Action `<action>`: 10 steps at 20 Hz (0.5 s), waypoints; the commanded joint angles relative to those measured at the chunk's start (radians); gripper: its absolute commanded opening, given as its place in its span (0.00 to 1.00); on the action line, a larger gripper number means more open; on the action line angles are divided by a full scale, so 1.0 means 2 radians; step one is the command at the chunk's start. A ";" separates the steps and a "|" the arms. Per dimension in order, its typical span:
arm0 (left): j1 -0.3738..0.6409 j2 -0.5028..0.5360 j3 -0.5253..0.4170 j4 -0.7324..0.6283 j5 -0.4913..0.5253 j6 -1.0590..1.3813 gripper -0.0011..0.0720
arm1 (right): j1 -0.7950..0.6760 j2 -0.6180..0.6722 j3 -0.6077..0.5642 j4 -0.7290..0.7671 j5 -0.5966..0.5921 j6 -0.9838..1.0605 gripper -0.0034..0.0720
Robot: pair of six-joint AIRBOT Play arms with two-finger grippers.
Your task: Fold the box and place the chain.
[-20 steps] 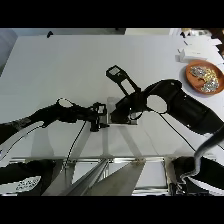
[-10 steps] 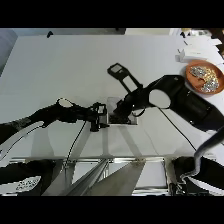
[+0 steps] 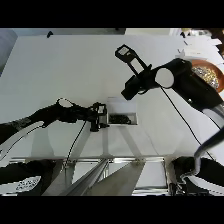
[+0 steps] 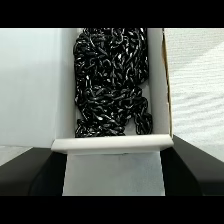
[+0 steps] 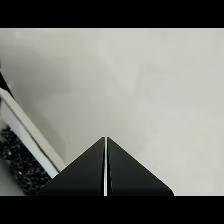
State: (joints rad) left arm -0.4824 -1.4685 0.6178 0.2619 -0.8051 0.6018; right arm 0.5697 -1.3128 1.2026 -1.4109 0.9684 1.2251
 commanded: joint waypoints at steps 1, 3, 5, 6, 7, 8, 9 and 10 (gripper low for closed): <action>0.000 0.000 0.000 0.000 0.000 0.000 0.32 | -0.002 -0.033 0.000 0.006 0.029 -0.068 0.06; 0.000 0.000 0.000 0.000 0.000 0.000 0.32 | 0.014 -0.029 0.000 0.006 0.054 -0.110 0.06; 0.000 0.000 0.000 0.000 0.000 0.000 0.32 | 0.025 -0.020 -0.003 0.007 0.067 -0.133 0.06; 0.000 0.000 0.000 0.000 0.000 0.000 0.32 | 0.030 -0.013 -0.008 0.012 0.069 -0.145 0.06; 0.000 0.000 0.000 0.000 0.000 0.000 0.32 | 0.035 -0.007 -0.016 0.022 0.072 -0.161 0.06; 0.000 0.000 0.000 0.000 0.000 0.000 0.32 | 0.041 0.002 -0.027 0.034 0.074 -0.182 0.06; 0.000 0.000 0.000 0.000 0.000 0.000 0.32 | 0.047 0.011 -0.039 0.046 0.073 -0.203 0.06; 0.000 0.000 0.000 0.000 0.000 0.000 0.32 | 0.055 0.023 -0.054 0.054 0.068 -0.224 0.06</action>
